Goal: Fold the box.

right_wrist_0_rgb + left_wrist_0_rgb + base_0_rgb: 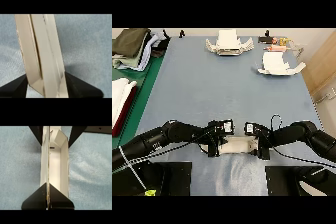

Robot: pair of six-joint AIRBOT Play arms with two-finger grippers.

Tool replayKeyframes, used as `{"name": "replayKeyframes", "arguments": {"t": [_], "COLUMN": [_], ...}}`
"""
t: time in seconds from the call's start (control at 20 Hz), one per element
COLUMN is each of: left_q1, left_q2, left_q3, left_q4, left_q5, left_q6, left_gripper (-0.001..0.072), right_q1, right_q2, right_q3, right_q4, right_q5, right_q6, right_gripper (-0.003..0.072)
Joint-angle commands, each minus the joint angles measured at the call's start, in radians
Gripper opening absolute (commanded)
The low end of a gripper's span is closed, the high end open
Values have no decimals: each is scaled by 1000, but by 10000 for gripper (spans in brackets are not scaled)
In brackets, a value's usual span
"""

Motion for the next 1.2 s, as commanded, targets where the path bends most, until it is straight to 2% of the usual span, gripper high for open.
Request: {"name": "replayKeyframes", "arguments": {"t": [0.0, 0.65, 0.85, 1.15], "left_q1": [0, 0, 0, 0], "left_q2": [-1, -1, -1, -1], "left_q3": [0, 0, 0, 0], "left_q4": [0, 0, 0, 0], "left_q5": [0, 0, 0, 0], "left_q6": [0, 0, 0, 0], "left_gripper": [15, 15, 15, 15], "right_q1": [-30, -28, -29, -29], "right_q2": [-7, -7, -7, -7], "right_q3": [-9, -11, -54, -85], "right_q4": [44, 45, 49, 76], "right_q5": [-13, -15, 61, 127], "right_q6": [-63, -77, -188, -211], "right_gripper": [718, 711, 710, 703]}}
